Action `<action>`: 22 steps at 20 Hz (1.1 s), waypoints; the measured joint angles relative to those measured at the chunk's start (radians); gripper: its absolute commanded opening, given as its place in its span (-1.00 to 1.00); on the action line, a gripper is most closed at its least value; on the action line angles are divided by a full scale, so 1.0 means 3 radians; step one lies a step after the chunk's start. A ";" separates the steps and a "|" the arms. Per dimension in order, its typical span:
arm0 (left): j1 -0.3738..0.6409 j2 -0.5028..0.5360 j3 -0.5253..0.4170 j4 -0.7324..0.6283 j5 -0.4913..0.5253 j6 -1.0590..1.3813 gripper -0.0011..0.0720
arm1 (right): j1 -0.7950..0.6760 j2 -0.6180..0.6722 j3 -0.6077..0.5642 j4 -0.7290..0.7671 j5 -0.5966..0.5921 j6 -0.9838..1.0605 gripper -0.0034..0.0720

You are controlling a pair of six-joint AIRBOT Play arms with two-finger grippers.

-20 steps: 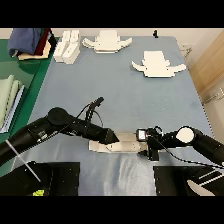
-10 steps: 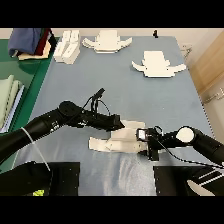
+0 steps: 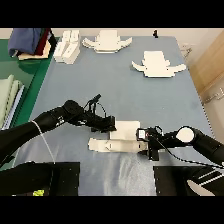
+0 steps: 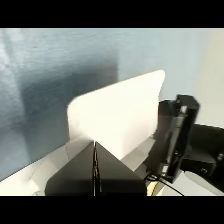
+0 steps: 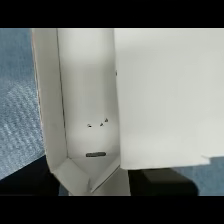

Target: Fold the box.

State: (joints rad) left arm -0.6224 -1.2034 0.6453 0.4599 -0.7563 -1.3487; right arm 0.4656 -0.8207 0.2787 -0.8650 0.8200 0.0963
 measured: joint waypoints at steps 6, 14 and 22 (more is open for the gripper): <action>0.0010 -0.0168 0.0000 0.0192 -0.0153 -0.0116 -0.93 | 0.0001 0.0000 0.0000 -0.0008 0.0005 -0.0011 0.42; 0.0009 -0.0146 0.0186 0.0196 -0.0121 0.0175 -0.93 | 0.0000 0.0000 -0.0001 0.0001 0.0003 -0.0003 0.42; 0.0006 0.0893 0.0234 0.0750 -0.0071 0.0579 -0.93 | 0.0000 0.0000 -0.0001 0.0003 0.0000 -0.0001 0.42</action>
State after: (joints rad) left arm -0.6205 -0.9356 0.7155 0.6849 -0.7776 -1.1751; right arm 0.4656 -0.8207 0.2783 -0.8642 0.8200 0.0959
